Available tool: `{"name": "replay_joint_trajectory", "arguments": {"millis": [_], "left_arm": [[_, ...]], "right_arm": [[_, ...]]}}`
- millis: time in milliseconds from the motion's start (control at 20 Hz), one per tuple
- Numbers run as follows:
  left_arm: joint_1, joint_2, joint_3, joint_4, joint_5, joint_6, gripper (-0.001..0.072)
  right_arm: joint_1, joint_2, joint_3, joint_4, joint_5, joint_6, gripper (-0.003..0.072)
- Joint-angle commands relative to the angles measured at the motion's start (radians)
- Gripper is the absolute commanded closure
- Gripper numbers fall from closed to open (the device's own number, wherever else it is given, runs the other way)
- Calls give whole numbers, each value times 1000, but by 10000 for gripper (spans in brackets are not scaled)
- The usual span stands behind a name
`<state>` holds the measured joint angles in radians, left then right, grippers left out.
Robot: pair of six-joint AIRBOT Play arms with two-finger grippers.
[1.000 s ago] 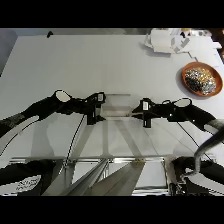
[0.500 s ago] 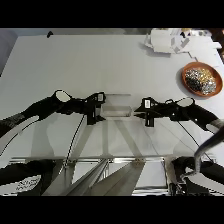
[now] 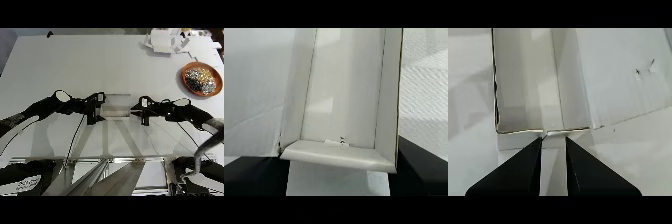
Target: Fold the box and place the chain.
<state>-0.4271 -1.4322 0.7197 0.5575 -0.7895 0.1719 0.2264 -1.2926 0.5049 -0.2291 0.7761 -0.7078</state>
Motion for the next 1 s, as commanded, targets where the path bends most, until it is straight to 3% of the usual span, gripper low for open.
{"name": "replay_joint_trajectory", "arguments": {"millis": [0, 250, 350, 450, 650, 800, 950], "left_arm": [[0, 0, 0, 0, 0, 0, 259], [0, 0, 0, 0, 0, 0, 259], [0, 0, 0, 0, 0, 0, 259], [0, 0, 0, 0, 0, 0, 259], [0, 0, 0, 0, 0, 0, 259], [0, 0, 0, 0, 0, 0, 259], [0, 0, 0, 0, 0, 0, 259]], "right_arm": [[31, -3, 1, 32, -11, -35, 539], [63, -16, 1, 72, -29, -35, 524], [69, -35, 1, 127, -36, -38, 478], [80, -57, 1, 163, -39, -65, 328], [84, -77, 1, 161, -63, -59, 222], [73, -62, 1, 140, -58, -39, 219], [9, 21, 0, -57, -60, 182, 230]]}}
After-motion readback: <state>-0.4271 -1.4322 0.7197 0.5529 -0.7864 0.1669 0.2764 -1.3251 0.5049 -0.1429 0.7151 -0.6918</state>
